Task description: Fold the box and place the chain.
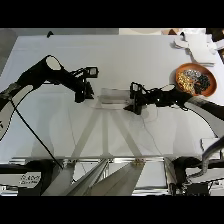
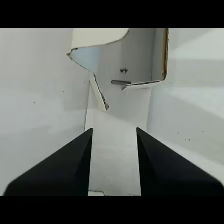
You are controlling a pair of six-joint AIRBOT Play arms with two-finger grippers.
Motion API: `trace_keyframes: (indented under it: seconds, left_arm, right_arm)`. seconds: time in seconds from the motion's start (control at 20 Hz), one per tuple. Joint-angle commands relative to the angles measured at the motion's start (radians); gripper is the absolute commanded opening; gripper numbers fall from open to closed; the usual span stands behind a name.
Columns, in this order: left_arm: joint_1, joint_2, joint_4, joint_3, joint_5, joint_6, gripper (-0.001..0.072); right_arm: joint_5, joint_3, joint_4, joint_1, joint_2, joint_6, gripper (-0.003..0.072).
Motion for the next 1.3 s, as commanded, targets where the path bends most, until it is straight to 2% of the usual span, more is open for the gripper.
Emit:
trace_keyframes:
  seconds: [0.0, 0.15, 0.35, 0.6, 0.75, 0.95, 1.05, 1.1, 1.25]
  left_arm:
    - [0.03, -0.067, -0.072, 0.0, -0.007, 0.068, 0.035]
    - [0.019, -0.127, -0.096, 0.0, 0.01, 0.067, 0.0393]
    - [0.002, -0.151, -0.102, -0.001, -0.027, 0.09, 0.0391]
    - [-0.001, -0.151, -0.177, 0.0, -0.034, 0.121, 0.0384]
    - [-0.008, -0.151, -0.206, 0.0, -0.034, 0.127, 0.0327]
    - [-0.013, -0.151, -0.207, 0.0, -0.033, 0.138, 0.0309]
    - [-0.013, -0.151, -0.207, 0.0, -0.033, 0.187, 0.0221]
    - [-0.014, -0.151, -0.207, 0.0, -0.032, 0.214, 0.0202]
    - [-0.017, -0.151, -0.204, 0.0, -0.011, 0.229, 0.0199]
  right_arm:
    - [0.0, 0.001, 0.0, 0.0, 0.001, 0.0, 0.0462]
    - [0.0, 0.001, 0.0, 0.0, 0.001, 0.0, 0.0462]
    - [0.0, 0.001, 0.0, 0.0, 0.001, 0.0, 0.0462]
    - [0.0, 0.001, 0.0, 0.0, 0.001, 0.0, 0.0462]
    - [0.0, 0.001, 0.0, 0.0, 0.001, 0.0, 0.0462]
    - [0.0, 0.001, 0.0, 0.0, 0.001, 0.0, 0.0462]
    - [0.0, 0.001, 0.0, 0.0, 0.001, 0.0, 0.0462]
    - [0.0, 0.001, 0.0, 0.0, 0.001, 0.0, 0.0462]
    - [0.0, 0.001, 0.0, 0.0, 0.001, 0.0, 0.0462]
